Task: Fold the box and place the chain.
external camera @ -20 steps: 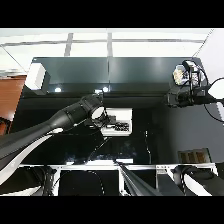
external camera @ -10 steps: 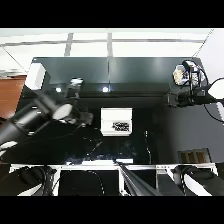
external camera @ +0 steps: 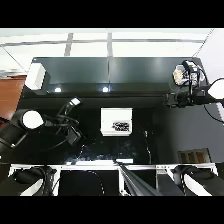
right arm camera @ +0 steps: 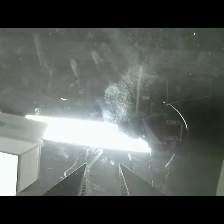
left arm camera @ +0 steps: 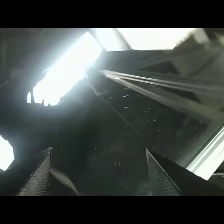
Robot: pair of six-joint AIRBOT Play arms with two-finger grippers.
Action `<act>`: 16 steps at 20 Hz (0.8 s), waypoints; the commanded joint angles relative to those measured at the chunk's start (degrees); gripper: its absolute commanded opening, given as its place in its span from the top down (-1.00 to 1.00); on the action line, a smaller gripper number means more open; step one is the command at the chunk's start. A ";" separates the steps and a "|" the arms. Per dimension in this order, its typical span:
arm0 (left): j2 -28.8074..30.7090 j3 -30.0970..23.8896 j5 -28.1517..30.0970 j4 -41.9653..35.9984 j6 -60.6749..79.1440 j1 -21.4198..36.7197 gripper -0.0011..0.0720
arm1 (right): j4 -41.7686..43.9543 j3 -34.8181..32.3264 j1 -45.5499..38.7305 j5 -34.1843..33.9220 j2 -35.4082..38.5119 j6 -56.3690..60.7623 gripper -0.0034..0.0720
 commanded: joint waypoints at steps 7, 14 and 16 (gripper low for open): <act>-5.95 -5.40 14.14 -15.17 55.30 -1.55 -0.98 | 0.20 0.00 -0.04 -0.90 0.02 3.10 0.31; -18.25 -0.68 11.74 -25.22 61.40 0.31 -0.98 | 0.20 -0.02 -0.04 -0.83 0.02 3.58 0.31; -21.31 0.83 10.69 -31.17 64.63 1.29 -0.98 | 0.20 -0.02 -0.04 -0.87 0.02 3.58 0.31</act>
